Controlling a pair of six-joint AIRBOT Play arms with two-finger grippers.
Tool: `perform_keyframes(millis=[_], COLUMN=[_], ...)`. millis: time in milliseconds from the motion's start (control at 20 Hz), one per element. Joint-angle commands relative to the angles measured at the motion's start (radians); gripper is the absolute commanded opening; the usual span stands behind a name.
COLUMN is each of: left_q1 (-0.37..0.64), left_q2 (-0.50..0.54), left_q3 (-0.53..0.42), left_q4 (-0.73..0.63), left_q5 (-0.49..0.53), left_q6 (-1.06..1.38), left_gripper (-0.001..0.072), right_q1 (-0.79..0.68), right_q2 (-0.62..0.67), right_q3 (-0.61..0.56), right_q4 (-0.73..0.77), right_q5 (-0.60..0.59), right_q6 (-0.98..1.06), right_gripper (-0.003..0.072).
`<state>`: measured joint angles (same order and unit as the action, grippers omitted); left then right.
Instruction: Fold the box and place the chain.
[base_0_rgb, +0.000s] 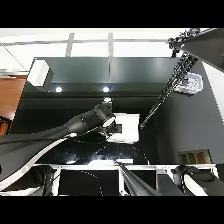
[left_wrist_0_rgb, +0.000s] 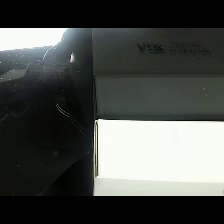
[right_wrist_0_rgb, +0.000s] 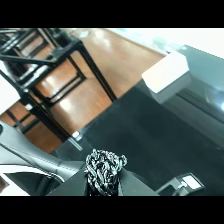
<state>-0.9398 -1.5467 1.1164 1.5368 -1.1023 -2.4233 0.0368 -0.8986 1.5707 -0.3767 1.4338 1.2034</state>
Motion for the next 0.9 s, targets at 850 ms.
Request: perform_keyframes(millis=[850], left_q1=[0.001], left_q2=[-0.001], left_q3=[0.000], left_q4=[0.008], left_q5=[0.001], left_q6=[0.000], left_gripper=[0.0030], right_q1=[0.140], right_q2=[-0.003], right_q3=[-0.365], right_q4=[-0.205], right_q5=[-0.052], right_q6=[0.031], right_gripper=[0.0011])
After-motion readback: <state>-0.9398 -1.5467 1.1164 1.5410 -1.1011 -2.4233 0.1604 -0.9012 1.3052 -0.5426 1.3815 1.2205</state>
